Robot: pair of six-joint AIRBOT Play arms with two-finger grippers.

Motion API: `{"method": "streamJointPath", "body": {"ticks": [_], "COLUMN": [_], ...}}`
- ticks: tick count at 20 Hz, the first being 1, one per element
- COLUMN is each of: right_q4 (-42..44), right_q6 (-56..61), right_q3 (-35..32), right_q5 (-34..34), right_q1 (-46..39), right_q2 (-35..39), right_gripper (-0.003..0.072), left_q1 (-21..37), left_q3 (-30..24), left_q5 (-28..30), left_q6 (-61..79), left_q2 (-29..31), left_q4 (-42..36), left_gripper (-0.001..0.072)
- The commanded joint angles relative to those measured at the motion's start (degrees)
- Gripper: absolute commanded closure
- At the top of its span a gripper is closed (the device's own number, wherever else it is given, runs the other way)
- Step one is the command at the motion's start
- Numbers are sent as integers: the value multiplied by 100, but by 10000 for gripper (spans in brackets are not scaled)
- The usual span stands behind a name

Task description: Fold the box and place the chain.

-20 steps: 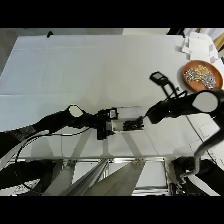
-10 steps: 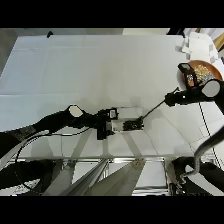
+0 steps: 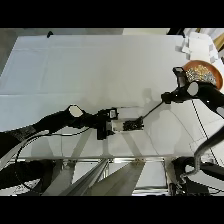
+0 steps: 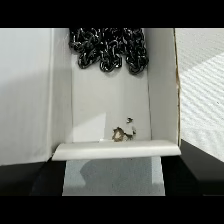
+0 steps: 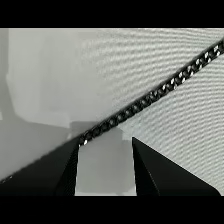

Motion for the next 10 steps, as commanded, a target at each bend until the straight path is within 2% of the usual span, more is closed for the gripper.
{"method": "streamJointPath", "body": {"ticks": [1,3,4,7,10], "right_q4": [-120,-118,-122,-146,-269], "right_q6": [74,76,72,66,66], "right_q3": [0,0,0,0,0], "right_q5": [-317,-271,-267,-234,-149], "right_q1": [15,20,48,229,433], "right_q2": [-234,-358,-398,-396,-203], "right_gripper": [360,376,414,658,670], "left_q1": [4,4,4,4,4], "left_q3": [-2,-2,-2,-2,-2], "left_q5": [4,2,2,4,2], "left_q6": [0,0,2,0,0], "left_q2": [-2,-2,-2,-2,-2], "left_q4": [2,2,2,2,2], "left_gripper": [578,578,578,578,578]}}
